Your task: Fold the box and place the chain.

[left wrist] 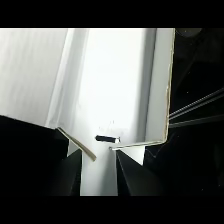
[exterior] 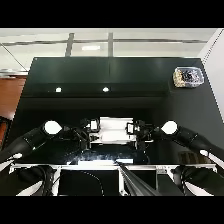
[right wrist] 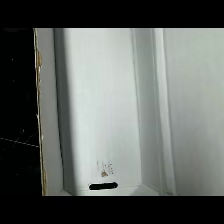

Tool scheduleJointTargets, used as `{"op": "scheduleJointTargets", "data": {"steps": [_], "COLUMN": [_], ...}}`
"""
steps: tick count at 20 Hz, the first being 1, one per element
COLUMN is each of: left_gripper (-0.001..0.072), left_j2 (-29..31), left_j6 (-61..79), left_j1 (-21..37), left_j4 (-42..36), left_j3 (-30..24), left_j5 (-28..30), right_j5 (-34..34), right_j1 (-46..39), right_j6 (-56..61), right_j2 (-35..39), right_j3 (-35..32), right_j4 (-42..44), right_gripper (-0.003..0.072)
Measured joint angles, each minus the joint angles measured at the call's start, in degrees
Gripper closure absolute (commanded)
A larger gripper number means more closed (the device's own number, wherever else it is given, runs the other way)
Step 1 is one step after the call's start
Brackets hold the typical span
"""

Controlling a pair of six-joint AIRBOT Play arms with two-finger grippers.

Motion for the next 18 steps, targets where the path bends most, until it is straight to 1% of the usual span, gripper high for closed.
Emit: {"op": "scheduleJointTargets", "data": {"steps": [8, 18], "left_gripper": [0.0444, 0.0444], "left_j2": [-0.3, -0.9], "left_j6": [0.4, 0.5], "left_j1": [-0.2, -0.2], "left_j4": [-5.6, -7.6], "left_j3": [0.0, 0.0], "left_j5": [0.2, 0.3], "right_j5": [0.0, 0.0], "right_j1": [0.0, 0.0], "right_j6": [0.0, 0.0], "right_j2": [0.0, 0.0], "right_j3": [0.0, 0.0], "right_j4": [0.0, 0.0], "right_gripper": [0.0207, 0.0207]}}
